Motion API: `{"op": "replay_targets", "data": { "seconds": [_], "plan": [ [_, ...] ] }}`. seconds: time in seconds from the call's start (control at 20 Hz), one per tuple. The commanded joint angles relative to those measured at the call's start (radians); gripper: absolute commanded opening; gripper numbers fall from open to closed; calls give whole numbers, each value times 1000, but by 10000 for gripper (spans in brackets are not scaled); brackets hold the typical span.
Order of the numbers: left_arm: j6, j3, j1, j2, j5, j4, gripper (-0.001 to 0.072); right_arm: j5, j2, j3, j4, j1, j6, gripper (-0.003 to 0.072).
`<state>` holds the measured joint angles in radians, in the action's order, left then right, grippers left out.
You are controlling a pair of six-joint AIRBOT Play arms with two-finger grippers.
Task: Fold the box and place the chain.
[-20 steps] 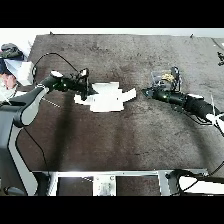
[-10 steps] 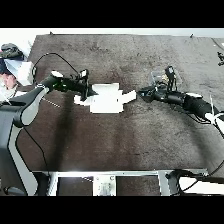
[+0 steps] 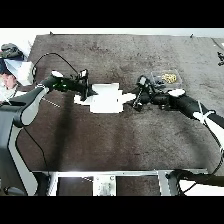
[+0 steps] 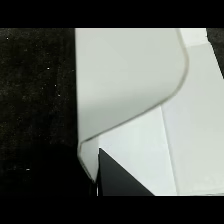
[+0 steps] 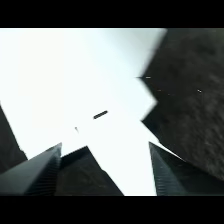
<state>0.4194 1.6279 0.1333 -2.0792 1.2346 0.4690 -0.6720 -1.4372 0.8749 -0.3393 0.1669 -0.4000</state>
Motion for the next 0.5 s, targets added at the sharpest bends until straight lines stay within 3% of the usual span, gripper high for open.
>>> {"op": "replay_targets", "data": {
  "seconds": [0.0,0.45],
  "plan": [
    [0,0,-1,0,-4,0,13,64,-10,4,-137,75,-26,641],
    [0,0,-1,0,-5,-2,13,84,-108,60,-285,181,80,641]
  ]
}}
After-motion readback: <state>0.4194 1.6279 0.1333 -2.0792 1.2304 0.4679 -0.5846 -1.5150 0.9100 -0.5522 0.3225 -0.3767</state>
